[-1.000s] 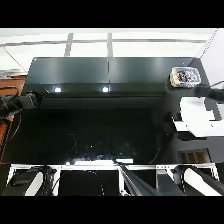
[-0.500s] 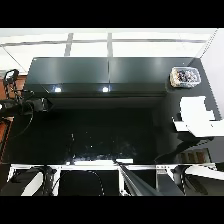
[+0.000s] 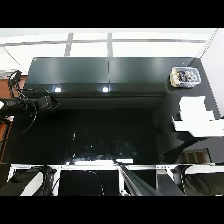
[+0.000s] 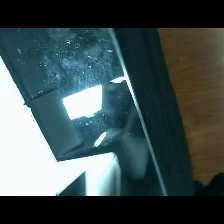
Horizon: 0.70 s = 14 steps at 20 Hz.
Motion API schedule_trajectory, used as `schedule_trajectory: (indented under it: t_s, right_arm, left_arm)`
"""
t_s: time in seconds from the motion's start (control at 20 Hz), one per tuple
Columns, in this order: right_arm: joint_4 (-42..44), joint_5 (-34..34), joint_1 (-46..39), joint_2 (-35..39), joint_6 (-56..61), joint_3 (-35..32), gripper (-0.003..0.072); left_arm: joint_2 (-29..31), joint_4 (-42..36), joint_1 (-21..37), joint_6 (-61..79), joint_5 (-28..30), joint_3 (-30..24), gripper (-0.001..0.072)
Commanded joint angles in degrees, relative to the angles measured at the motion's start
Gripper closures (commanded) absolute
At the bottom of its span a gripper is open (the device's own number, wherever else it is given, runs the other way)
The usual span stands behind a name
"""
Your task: Fold the box and place the chain.
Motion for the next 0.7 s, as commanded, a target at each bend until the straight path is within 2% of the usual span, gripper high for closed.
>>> schedule_trajectory:
  t_s: [0.0,0.15,0.3,0.5,0.65]
  right_arm:
    - [2.2,3.1,1.0,0.2,-4.4,0.2,0.0674]
    - [10.0,3.6,3.3,5.3,-4.3,-1.2,0.0674]
    - [16.9,2.6,8.1,12.9,-3.5,-6.9,0.0673]
    - [30.4,-0.5,17.0,25.6,-2.9,-21.2,0.0674]
    - [37.1,-10.5,29.7,36.3,-2.7,-34.7,0.0673]
  left_arm:
    - [-0.1,-0.7,0.0,-0.1,-1.4,0.0,0.0007]
    - [-0.1,-1.4,0.0,-0.1,-1.4,0.0,0.0009]
    - [-0.1,-1.4,0.0,-0.1,1.2,0.0,0.0009]
    - [-0.6,-2.5,-0.6,0.5,0.5,0.0,0.0008]
    - [-2.4,-8.2,-5.1,6.1,0.5,-0.3,0.0009]
